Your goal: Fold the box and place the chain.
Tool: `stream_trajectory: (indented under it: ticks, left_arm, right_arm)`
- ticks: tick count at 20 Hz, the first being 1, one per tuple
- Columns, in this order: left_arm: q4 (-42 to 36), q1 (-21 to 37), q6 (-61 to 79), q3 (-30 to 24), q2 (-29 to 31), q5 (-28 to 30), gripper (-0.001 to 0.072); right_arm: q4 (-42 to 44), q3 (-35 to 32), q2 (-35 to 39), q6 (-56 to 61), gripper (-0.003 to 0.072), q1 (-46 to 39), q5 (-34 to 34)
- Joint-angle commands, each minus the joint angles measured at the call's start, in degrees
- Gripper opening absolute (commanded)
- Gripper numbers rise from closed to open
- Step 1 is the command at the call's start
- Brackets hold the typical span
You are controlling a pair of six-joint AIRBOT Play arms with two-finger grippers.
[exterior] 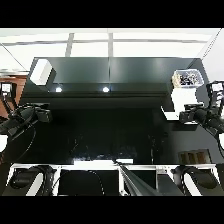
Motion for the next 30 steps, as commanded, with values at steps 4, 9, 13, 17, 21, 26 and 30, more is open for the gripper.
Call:
stream_trajectory:
  ticks: [4, 9, 13, 17, 21, 26, 30]
  left_arm:
    - [0.0, 0.0, 0.0, 0.0, 0.0, 0.2, 0.0027]
    - [0.0, 0.0, 0.0, 0.0, 0.0, -0.1, 0.0028]
    - [-5.3, -0.1, -0.2, 0.0, 0.0, 1.4, 0.0708]
    - [-9.4, -0.1, -0.2, 0.0, 0.0, -1.9, 0.0708]
    - [-9.4, -0.1, 0.2, 0.0, -0.1, -3.1, 0.0707]
    - [-9.6, -0.1, 0.2, 0.0, -0.1, -3.6, 0.0707]
    - [-9.6, -0.1, 0.2, 0.0, -0.6, -3.5, 0.0707]
  right_arm:
    - [0.1, 0.0, 0.0, 0.0, 0.001, 0.0, -1.9]
    - [6.3, 0.0, 0.0, 0.1, 0.001, 0.0, -4.6]
    - [6.9, -0.4, -1.6, 0.1, 0.072, 0.0, -8.3]
    - [-3.5, 0.3, -6.2, 13.6, 0.072, -4.3, -9.7]
    - [-13.6, 6.5, -16.7, 27.0, 0.072, -22.9, -11.1]
    - [-4.7, 23.8, -34.7, 25.1, 0.072, -43.3, -2.4]
    - [3.9, 43.2, -52.8, 3.8, 0.072, -47.0, 21.5]
